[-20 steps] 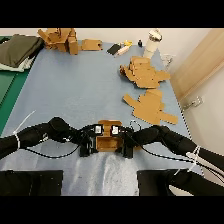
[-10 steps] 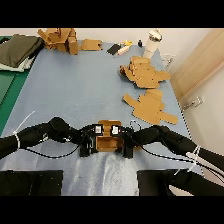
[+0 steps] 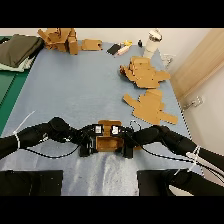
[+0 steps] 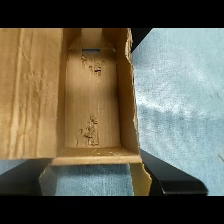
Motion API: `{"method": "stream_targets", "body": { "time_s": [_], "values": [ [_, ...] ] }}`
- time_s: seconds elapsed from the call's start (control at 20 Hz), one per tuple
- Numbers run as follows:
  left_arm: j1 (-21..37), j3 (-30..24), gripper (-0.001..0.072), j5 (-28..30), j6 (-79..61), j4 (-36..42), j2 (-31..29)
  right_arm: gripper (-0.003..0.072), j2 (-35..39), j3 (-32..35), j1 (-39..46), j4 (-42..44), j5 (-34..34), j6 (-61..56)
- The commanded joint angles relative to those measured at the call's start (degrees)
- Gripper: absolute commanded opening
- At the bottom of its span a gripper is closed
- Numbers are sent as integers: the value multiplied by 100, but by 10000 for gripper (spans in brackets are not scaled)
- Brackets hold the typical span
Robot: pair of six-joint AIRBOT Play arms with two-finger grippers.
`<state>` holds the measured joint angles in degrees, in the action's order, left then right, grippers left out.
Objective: Fold the box.
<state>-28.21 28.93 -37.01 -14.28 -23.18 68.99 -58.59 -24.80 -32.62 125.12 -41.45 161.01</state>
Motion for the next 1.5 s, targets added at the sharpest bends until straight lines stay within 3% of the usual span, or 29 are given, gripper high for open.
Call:
{"method": "stream_targets", "body": {
  "time_s": [0.0,0.55,0.65,1.0,1.45],
  "values": [
    [-2,4,599,0,0,0,-4,480,-2,0,0,0,0,-2],
    [-4,4,599,0,0,0,-4,480,11,-2,-2,9,-446,-4],
    [-4,4,599,-2,0,0,-4,719,11,-81,2,-17,-481,-4],
    [-2,4,599,0,0,0,-4,719,17,-240,2,-157,-691,-9],
    [-4,4,599,-2,0,0,-4,719,280,-251,15,-1058,-715,-713]
  ]
}}
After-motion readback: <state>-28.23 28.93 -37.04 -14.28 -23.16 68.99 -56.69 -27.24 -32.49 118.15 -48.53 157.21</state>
